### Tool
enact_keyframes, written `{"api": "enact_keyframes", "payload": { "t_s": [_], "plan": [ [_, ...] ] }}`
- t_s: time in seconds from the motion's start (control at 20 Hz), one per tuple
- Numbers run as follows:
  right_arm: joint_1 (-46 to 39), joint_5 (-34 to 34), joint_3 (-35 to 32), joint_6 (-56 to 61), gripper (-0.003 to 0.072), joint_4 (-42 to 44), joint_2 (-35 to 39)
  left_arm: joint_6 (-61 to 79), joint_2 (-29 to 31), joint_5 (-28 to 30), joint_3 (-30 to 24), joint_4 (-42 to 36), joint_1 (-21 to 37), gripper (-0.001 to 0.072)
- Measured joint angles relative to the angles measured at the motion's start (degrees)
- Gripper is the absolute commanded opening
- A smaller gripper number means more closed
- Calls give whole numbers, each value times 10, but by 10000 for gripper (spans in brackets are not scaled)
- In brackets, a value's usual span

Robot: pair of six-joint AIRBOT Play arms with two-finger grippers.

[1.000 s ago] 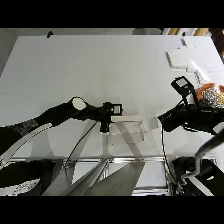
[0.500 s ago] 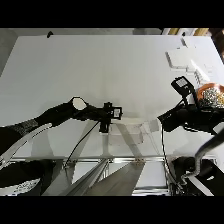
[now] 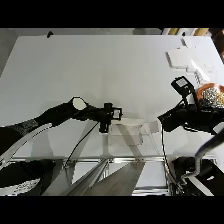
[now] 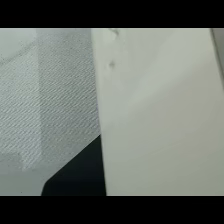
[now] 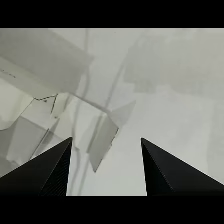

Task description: Fold the box and place the chain.

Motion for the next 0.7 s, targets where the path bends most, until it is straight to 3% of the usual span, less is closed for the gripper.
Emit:
{"api": "enact_keyframes", "payload": {
  "t_s": [0.7],
  "plan": [
    [0, 0, 0, 0, 473, 0, 0, 0, -7, -1, 0, -1, 0, 11]
  ]
}}
